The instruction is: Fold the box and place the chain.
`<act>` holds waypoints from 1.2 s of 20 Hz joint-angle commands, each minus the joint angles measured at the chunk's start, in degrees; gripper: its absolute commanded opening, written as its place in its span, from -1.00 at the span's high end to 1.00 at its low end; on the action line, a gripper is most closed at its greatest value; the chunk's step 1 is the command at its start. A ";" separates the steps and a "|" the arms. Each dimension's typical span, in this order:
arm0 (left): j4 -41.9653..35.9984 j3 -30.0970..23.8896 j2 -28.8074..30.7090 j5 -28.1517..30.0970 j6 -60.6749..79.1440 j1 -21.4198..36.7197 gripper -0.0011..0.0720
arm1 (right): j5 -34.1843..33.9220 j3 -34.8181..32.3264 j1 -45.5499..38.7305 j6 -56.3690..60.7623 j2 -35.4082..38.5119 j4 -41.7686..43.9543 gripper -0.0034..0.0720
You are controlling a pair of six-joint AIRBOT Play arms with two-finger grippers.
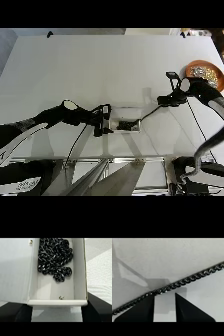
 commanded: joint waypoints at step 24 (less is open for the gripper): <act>0.02 0.02 0.04 -0.20 0.00 0.02 0.78 | 14.78 -0.07 4.79 -4.42 33.05 8.76 0.87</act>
